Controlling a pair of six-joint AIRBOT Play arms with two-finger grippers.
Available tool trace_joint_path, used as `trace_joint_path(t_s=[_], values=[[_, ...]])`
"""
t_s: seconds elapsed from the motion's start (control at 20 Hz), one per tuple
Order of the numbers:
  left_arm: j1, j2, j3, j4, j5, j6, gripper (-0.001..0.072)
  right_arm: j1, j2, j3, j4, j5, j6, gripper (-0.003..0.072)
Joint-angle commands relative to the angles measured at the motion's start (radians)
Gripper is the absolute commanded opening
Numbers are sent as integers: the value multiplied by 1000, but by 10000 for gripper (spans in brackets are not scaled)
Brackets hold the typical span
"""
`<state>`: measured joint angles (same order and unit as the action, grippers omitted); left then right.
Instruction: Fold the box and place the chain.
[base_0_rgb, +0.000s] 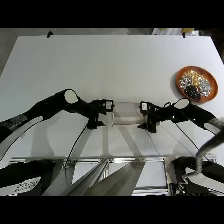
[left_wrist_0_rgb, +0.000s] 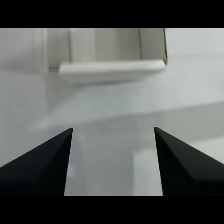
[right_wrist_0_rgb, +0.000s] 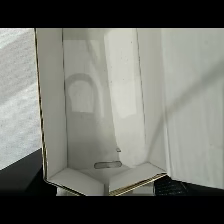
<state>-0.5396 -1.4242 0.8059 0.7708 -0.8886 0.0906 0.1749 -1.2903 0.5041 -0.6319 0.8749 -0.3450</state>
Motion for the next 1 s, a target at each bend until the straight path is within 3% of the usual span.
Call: trace_joint_path(t_s=[0.0,0.25,0.95], values=[[2,-34,-16,-156,58,290,701,0,0,1,0,0,0,402],[1,-61,-16,-224,-9,285,700,0,0,1,0,0,0,402],[-31,-115,-16,-330,42,241,700,0,0,1,0,0,0,402]])
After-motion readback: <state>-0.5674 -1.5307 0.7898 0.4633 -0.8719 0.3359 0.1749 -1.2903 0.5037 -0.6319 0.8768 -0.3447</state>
